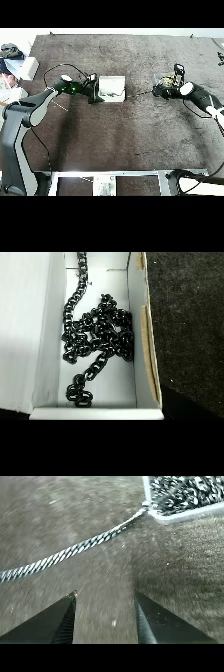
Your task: Fold the box and place the chain.
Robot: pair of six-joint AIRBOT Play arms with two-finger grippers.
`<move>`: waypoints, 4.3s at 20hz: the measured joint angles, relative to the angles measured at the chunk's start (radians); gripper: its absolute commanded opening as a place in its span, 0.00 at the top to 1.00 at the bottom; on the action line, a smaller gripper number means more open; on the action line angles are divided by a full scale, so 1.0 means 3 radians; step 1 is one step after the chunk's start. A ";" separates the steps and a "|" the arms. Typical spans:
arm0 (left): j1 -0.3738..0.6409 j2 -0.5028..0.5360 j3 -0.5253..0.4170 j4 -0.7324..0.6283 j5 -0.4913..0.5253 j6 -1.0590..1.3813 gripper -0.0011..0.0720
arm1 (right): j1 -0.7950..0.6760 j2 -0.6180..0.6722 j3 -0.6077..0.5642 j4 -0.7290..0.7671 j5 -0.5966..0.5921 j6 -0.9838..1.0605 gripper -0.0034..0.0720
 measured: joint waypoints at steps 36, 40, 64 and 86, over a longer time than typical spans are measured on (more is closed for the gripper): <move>0.0000 0.0000 0.0000 0.0000 0.0001 0.0000 0.60 | 0.1801 0.0884 0.0523 0.0954 -0.1214 -0.0708 0.97; 0.0000 0.0000 0.0000 -0.0001 0.0000 0.0001 0.60 | 0.1881 0.0510 0.0537 0.0954 -0.1096 -0.0703 0.97; -0.0001 0.0000 0.0000 -0.0001 0.0000 0.0000 0.60 | 0.0013 -0.0230 -0.0234 0.1031 -0.0867 -0.0390 0.46; -0.0001 0.0000 0.0000 0.0000 0.0000 0.0001 0.60 | 0.1141 0.0806 0.0229 0.1293 -0.0841 -0.0818 0.97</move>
